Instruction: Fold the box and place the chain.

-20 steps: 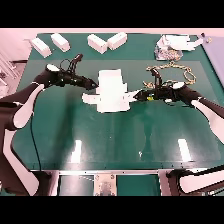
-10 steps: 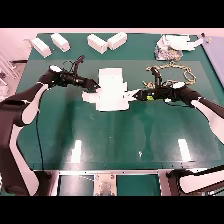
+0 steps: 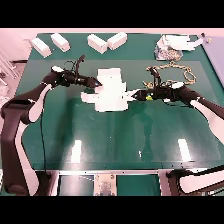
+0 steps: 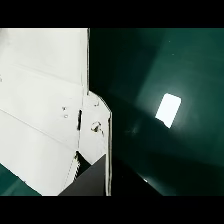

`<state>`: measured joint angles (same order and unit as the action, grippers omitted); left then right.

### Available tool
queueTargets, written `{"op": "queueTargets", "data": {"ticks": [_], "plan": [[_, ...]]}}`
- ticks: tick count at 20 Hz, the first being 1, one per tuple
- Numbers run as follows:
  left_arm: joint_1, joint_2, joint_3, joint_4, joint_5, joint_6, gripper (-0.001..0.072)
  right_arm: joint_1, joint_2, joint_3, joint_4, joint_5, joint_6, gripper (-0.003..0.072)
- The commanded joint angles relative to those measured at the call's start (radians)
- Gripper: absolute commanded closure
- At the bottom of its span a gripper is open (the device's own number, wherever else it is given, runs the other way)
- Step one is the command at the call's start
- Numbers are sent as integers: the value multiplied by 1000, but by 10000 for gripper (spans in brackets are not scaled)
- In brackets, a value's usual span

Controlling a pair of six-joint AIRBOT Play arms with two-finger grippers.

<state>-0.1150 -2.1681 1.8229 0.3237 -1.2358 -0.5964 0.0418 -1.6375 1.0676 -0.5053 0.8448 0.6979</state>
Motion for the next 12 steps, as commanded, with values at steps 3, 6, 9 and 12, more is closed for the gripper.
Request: {"op": "queueTargets", "data": {"ticks": [3, 6, 9, 12], "plan": [[0, -10, 7, -3, -21, 3, 179, 1, 1, 0, 0, 0, -3, 682], [0, -27, 7, 4, -64, 2, 230, 1, 1, 0, 0, 0, -3, 682], [0, -38, 7, 8, -44, 6, 240, 1, 1, 0, 0, 0, -3, 682], [0, -38, 7, 6, -19, 12, 342, 1, 1, 0, 0, 0, -4, 682]]}}
